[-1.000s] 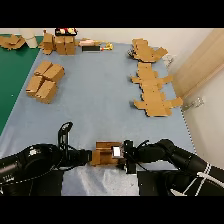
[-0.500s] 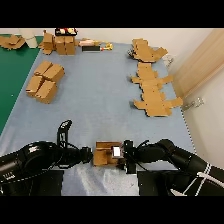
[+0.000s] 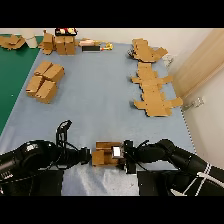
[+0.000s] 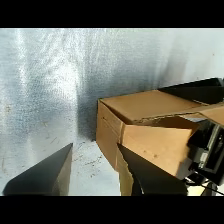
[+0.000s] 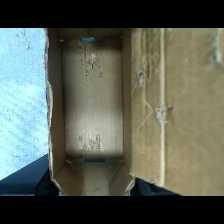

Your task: Fold the box.

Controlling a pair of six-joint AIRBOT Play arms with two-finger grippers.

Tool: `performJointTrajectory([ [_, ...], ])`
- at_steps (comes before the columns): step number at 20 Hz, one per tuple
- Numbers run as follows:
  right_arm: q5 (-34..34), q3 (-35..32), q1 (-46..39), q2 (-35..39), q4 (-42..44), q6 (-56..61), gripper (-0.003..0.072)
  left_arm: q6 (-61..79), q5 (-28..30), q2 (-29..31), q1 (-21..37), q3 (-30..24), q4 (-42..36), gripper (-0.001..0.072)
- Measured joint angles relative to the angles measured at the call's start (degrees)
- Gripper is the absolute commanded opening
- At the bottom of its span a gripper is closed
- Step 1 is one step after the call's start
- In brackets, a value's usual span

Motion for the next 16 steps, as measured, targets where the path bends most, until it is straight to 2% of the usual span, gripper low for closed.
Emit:
performJointTrajectory([
  [7,0.1,0.0,0.0,0.0,0.0,0.0,0.0435,2.9,-1.3,3.1,1.3,0.9,-1.8,0.042],
  [13,0.1,0.0,0.0,0.0,0.0,0.0,0.0435,7.6,-1.9,-1.6,1.3,0.9,-5.0,0.0422],
  [16,0.1,0.0,0.0,0.0,0.1,0.0,0.0434,13.2,0.3,-2.7,1.3,0.9,-9.1,0.0422],
])
